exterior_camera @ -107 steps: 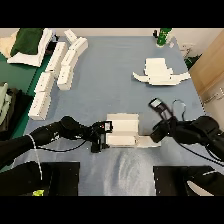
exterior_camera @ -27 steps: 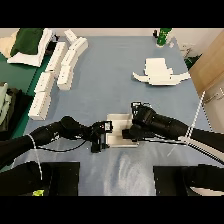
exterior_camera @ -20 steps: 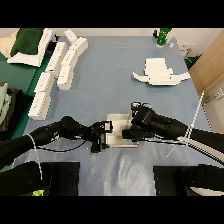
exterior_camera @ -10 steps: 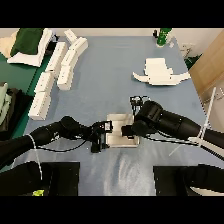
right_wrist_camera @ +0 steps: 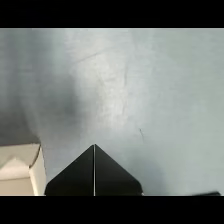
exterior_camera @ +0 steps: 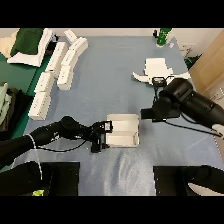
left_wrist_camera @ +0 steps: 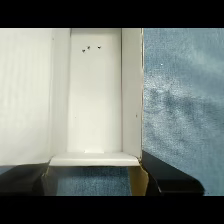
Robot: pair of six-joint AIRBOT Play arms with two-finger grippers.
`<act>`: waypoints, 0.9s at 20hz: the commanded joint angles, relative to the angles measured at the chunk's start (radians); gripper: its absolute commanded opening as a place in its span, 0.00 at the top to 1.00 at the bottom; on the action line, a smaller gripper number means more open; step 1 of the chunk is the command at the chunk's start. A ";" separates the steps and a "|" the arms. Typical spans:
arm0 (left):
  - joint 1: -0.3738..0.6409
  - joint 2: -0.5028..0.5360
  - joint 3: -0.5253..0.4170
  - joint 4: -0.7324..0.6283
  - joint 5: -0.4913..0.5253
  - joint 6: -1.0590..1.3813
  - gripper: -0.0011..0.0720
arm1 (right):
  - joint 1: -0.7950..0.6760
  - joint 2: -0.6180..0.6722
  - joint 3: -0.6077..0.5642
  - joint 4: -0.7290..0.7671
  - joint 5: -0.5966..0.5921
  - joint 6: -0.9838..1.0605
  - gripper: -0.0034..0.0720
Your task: Fold the box.
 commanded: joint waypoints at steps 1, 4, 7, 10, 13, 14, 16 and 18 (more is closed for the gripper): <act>0.001 0.000 0.001 0.000 0.000 0.000 0.33 | -0.297 -0.094 0.004 0.367 0.152 -0.359 0.96; 0.001 0.000 0.001 0.000 0.000 0.000 0.33 | -0.529 -0.251 0.005 0.869 0.155 -0.692 0.96; 0.001 0.000 0.001 0.000 0.000 0.000 0.33 | -0.613 -0.411 0.043 1.028 0.004 -0.801 0.96; 0.001 0.000 0.001 0.000 0.000 0.000 0.33 | -0.579 -0.517 0.061 1.040 -0.140 -0.877 0.96; 0.001 0.000 0.001 0.000 0.000 0.000 0.33 | -0.497 -0.534 0.061 1.040 -0.206 -1.011 0.96; 0.001 0.000 0.001 0.000 0.001 0.000 0.33 | -0.467 -0.530 0.061 1.040 -0.238 -1.038 0.96; 0.001 0.000 0.001 0.000 0.001 0.000 0.33 | -0.419 -0.512 0.061 1.039 -0.283 -1.070 0.96; 0.001 0.000 0.001 0.000 0.000 0.000 0.33 | -0.384 -0.476 0.061 1.037 -0.284 -1.105 0.96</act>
